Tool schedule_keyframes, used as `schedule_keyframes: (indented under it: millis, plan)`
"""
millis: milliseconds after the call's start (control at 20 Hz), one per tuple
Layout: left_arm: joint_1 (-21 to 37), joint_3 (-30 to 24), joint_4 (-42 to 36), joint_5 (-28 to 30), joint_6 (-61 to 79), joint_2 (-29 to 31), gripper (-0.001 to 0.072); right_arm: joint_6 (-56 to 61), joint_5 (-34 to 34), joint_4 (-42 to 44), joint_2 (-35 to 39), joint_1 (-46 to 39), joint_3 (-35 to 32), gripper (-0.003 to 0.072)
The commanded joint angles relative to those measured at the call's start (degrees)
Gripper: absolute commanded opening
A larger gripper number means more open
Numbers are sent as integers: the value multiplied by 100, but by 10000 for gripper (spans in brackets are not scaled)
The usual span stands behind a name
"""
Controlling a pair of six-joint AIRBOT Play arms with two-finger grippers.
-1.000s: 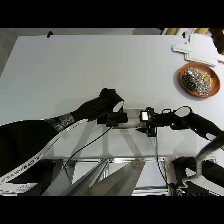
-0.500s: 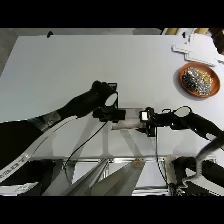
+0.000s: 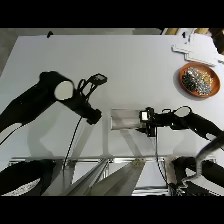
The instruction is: Fold the box and place the chain.
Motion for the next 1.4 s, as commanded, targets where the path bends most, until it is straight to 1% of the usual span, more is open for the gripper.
schedule_keyframes:
  millis: [0,100,150,250,350,400,450,550,650,900,1050,1200,1350]
  plan:
    - [678,-1322,-1250,1661,3936,452,531,2,2,0,2,2,-2,322]
    - [798,-1840,-2065,2520,6148,219,532,2,4,0,2,2,-2,322]
    - [798,-1967,-2448,2787,7169,28,532,2,2,0,2,4,-2,322]
    - [776,-2000,-3189,2855,8808,-428,532,2,2,0,2,2,-2,322]
    - [778,-2000,-4087,2857,9755,-811,537,2,2,0,2,2,-2,322]
    - [778,-2002,-4422,2830,10015,-931,612,2,4,0,2,2,-2,322]
    - [778,-2004,-4701,2830,10172,-999,706,0,2,0,2,4,-2,322]
    - [778,-2026,-5042,2754,10410,-1016,703,2,2,0,2,2,-2,322]
    - [778,-2120,-5202,2780,10817,-1016,703,2,2,0,2,2,-2,322]
    - [778,-2588,-5722,2861,11927,-1016,705,2,2,0,2,4,-2,322]
    - [787,-2612,-6046,2863,11954,-1027,704,2,2,0,2,2,-2,322]
    - [787,-2612,-6299,2855,11954,-1180,704,2,2,0,2,2,-2,322]
    - [741,-2612,-6387,2863,11956,-1261,705,2,4,0,2,4,-2,322]
